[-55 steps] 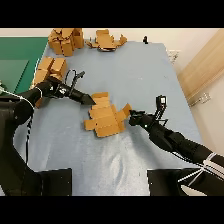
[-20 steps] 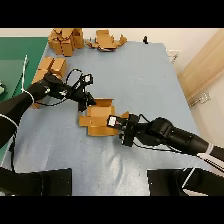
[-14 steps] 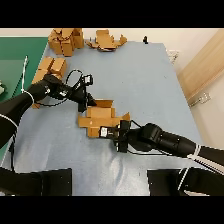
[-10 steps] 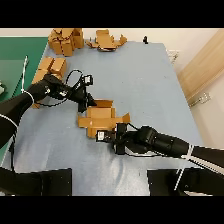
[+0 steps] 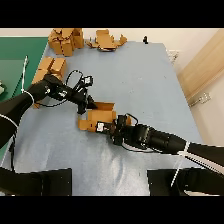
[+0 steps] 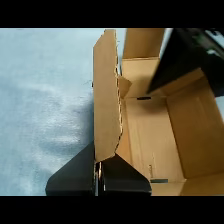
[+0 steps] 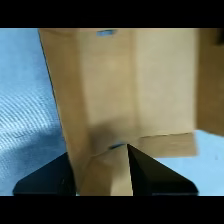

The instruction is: Fold the box.

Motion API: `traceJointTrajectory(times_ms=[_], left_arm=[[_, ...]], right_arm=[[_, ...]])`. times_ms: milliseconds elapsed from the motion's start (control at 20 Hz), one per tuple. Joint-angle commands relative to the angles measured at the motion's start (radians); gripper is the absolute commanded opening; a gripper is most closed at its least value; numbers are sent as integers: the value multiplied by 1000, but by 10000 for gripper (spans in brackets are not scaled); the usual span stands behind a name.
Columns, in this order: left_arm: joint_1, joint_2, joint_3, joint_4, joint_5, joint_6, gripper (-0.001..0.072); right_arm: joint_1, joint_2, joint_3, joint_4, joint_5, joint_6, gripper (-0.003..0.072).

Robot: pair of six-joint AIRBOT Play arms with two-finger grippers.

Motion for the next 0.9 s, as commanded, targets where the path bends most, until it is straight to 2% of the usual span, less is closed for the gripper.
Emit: traceJointTrajectory(times_ms=[0, 200, 250, 300, 350, 400, 650, 850], left_arm=[[0, 1, 0, 2, -103, -5, 21], [0, 1, 0, 3, -146, -5, 21], [0, 1, 0, 5, -146, -5, 21], [0, 1, 0, 6, -143, -5, 20], [0, 1, 0, 5, -135, -5, 21], [0, 1, 0, 5, -125, -5, 20], [0, 1, 0, 5, 13, -3, 20], [-1, 1, 0, -2, 42, -2, 20]], right_arm=[[-12, 0, 32, -64, 3, 56, 454], [-16, 0, 42, -65, -29, 80, 460], [-19, 0, 42, -65, -47, 105, 559], [-23, 0, 42, -58, -58, 118, 614], [-24, 1, 42, -37, -60, 119, 639], [-23, 5, 43, -16, -59, 119, 714], [-13, 61, 53, 109, -78, 114, 714], [-11, 76, 53, 276, -129, 16, 713]])
